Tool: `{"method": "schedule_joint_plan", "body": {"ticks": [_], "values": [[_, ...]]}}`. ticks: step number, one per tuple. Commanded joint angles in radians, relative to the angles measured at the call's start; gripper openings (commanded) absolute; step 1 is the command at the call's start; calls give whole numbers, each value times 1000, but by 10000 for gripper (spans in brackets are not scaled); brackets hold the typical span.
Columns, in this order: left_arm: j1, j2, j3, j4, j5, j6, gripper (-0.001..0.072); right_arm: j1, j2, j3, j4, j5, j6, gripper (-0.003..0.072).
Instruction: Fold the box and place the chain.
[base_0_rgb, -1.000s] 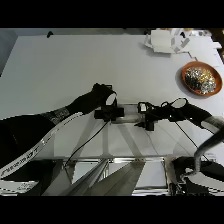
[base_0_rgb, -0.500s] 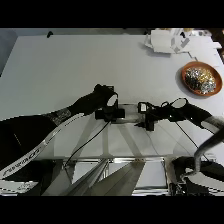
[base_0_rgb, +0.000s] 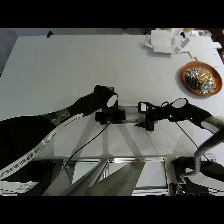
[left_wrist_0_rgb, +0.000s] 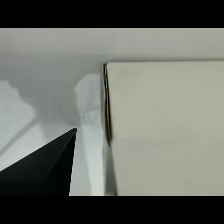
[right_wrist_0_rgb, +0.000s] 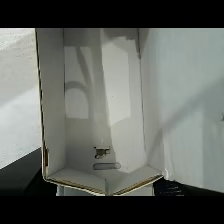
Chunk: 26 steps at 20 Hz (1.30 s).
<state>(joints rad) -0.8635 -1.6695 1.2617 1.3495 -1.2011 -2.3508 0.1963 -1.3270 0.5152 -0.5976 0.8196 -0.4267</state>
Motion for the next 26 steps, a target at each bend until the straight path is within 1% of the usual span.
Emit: {"method": "schedule_joint_plan", "body": {"ticks": [1,3,8,13,18,20,22,23,25,26], "values": [[17,50,2,11,-25,-1,520,0,0,0,-1,1,-1,278],[23,80,2,13,-43,27,520,0,0,0,-2,1,-1,278],[36,176,2,12,-52,216,520,0,0,0,-1,1,-1,278],[59,306,2,13,-80,425,520,0,0,0,-2,2,-1,278],[127,458,0,13,-211,665,520,0,0,0,-2,3,-1,278],[167,519,-11,13,-224,835,524,0,0,0,-2,3,-1,278],[217,573,-47,-3,-195,1056,534,0,0,0,-1,3,-1,278],[246,598,-82,-29,-173,1198,534,0,0,0,-2,3,-1,278],[305,637,-193,-103,-107,1479,537,0,0,0,-2,3,-1,278],[338,645,-258,-149,-66,1604,582,0,0,0,-1,3,-1,278]]}}
